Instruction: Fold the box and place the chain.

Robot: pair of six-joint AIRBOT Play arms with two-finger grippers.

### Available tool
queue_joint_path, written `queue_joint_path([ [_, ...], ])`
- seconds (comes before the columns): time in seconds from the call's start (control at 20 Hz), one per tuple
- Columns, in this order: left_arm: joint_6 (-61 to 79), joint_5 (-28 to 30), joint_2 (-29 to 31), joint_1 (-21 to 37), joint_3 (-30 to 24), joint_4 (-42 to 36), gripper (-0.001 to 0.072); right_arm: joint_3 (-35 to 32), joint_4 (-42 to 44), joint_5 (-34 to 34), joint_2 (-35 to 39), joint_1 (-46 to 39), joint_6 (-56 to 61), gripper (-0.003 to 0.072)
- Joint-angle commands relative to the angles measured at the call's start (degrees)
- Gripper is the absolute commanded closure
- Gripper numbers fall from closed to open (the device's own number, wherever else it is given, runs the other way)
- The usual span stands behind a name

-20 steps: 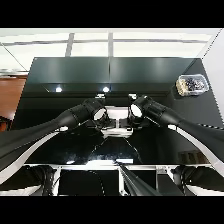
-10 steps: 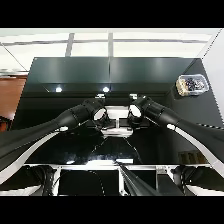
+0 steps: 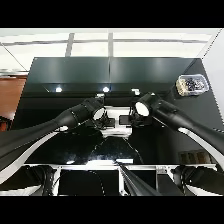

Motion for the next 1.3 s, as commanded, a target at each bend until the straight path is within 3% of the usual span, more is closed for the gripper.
queue_joint_path([
  [0.0,-0.04,0.07,0.0,0.0,0.02,-0.02,0.0682,-0.04,-8.74,5.18,9.09,-0.04,-2.51,0.04],
  [0.15,-0.04,0.22,0.0,0.0,0.02,-0.02,0.0682,-0.48,-28.0,6.71,16.68,-2.08,-2.47,0.04],
  [0.25,-0.04,0.22,0.0,0.0,0.02,-0.02,0.0682,-2.27,-39.36,6.23,18.01,-7.78,-2.45,0.0401],
  [0.35,-0.04,0.2,0.0,0.0,0.02,0.0,0.0682,-6.19,-46.25,0.98,17.92,-16.46,-1.68,0.04],
  [0.45,-0.04,0.22,0.0,0.0,0.02,0.0,0.0681,-10.29,-46.21,-9.79,17.38,-27.39,0.37,0.0397],
  [0.55,-0.04,0.22,0.0,0.0,0.02,0.04,0.0681,-11.28,-42.16,-17.77,14.73,-37.77,2.69,-0.0034],
  [0.7,-0.04,0.17,0.0,0.0,0.02,0.04,0.0682,-6.91,-27.45,-24.44,7.98,-50.1,-3.65,-0.0034],
  [0.9,-0.04,0.28,0.0,0.0,0.02,0.02,0.0681,14.32,5.7,-13.75,-7.21,-62.55,-11.34,-0.0034],
  [0.95,-0.04,0.26,0.0,0.0,0.02,0.02,0.0681,19.12,10.38,-11.08,-10.67,-63.87,-11.28,-0.0034],
  [1.1,-0.04,0.15,0.0,0.0,0.02,0.02,0.0681,29.79,13.42,-4.57,-18.97,-63.95,-9.57,-0.0034],
  [1.15,-0.04,0.17,0.0,0.0,0.02,0.02,0.0682,31.95,13.53,-1.95,-21.27,-63.54,-9.33,0.007],
  [1.25,-0.04,0.22,0.0,0.0,0.02,0.0,0.0682,34.4,13.62,2.08,-25.09,-62.64,-9.33,0.0084],
])
